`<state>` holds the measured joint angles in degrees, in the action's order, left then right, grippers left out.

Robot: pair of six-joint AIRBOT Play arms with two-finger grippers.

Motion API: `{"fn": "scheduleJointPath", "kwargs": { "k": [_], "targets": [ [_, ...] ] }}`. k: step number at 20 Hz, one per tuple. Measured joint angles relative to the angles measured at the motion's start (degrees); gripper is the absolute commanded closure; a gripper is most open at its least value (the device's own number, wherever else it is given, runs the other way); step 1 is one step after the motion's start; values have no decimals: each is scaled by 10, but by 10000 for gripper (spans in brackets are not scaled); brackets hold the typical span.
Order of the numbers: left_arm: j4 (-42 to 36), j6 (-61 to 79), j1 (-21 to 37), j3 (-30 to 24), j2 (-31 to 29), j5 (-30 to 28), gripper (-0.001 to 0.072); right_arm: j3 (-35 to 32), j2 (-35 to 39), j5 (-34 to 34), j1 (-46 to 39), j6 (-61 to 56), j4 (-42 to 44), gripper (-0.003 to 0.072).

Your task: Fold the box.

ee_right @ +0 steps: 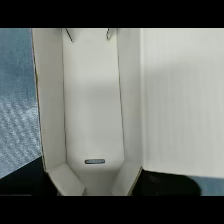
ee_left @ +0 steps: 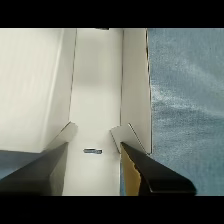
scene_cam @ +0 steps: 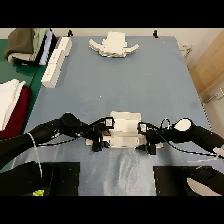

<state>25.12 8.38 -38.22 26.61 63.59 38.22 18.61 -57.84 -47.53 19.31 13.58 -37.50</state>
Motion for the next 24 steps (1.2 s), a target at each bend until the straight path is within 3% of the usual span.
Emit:
{"fn": "scheduleJointPath", "kwargs": {
  "k": [13, 14, 15, 16, 18, 19, 24],
  "targets": [
    [-9, -2, -5, 0, 1, -2, 33, 0, 0, 0, 0, 0, 0, 176],
    [-9, -3, -5, 0, 1, -2, 242, 0, 0, 0, 0, 0, 0, 176],
    [-10, -6, -5, 0, 1, -2, 529, 0, 0, 0, 0, 0, 0, 176],
    [-13, -5, -5, 0, 1, -2, 616, 0, 0, 0, 0, 0, 0, 176],
    [-10, -9, -5, 0, -2, 0, 627, 0, 0, 0, 0, 0, 0, 176],
    [-7, -15, -5, 0, -5, -2, 693, 0, 0, 0, 0, -1, 0, 176],
    [82, -120, 3, 0, -47, 4, 693, 0, 0, 0, 0, -1, 0, 176]
  ]
}}
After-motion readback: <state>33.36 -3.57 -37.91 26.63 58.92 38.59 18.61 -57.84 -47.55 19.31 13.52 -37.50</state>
